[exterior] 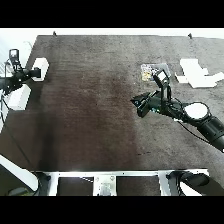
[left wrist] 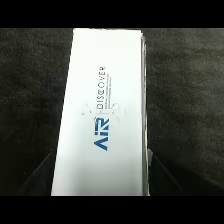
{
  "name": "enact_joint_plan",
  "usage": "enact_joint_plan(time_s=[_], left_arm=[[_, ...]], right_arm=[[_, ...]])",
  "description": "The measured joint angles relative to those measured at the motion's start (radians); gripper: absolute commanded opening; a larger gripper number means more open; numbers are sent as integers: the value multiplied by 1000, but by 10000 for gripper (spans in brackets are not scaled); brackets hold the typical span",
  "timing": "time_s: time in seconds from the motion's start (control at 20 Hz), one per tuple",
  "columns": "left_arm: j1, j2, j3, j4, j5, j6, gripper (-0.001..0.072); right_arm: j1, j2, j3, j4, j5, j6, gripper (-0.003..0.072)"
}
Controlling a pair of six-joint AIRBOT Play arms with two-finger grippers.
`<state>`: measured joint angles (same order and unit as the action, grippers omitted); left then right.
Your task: Fold the box and place the chain.
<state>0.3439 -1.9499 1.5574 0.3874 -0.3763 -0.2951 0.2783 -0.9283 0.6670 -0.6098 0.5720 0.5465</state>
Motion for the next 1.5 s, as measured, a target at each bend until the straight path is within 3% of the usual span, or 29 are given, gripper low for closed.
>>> enact_joint_plan(time_s=[0.15, 0.2, 0.25, 0.3, 0.55, 0.75, 0.85, 1.15, 1.3, 1.5], left_arm=[[0, 40, 2, 3, -8, 0, 678], [1, 60, 2, 3, -15, 0, 471], [1, 80, 2, 2, -26, 1, 154], [2, 105, 2, 3, -48, 4, 18], [-11, 249, -13, -4, -200, 45, 12], [-56, 468, -151, -89, -206, 201, 12], [-84, 614, -291, -216, -169, 363, 12], [-166, 1070, -835, -798, -121, 1007, 13], [-202, 1218, -1051, -928, -117, 1149, 13], [-221, 1296, -1238, -992, -173, 1221, 13]], right_arm=[[0, 0, 0, 0, -1, 0, 202], [0, 0, 0, 0, -3, 0, 148], [0, 0, 0, 0, -6, 0, 38], [0, 0, 0, 0, -10, 0, 18], [0, 16, 0, 0, -91, 0, 16], [0, 88, 0, 0, -207, 0, 15], [0, 138, -4, 1, -266, 6, 15], [-16, 352, -122, 2, -488, 58, 15], [-59, 474, -243, 1, -542, 70, 15], [-101, 620, -419, 0, -566, 72, 15]])
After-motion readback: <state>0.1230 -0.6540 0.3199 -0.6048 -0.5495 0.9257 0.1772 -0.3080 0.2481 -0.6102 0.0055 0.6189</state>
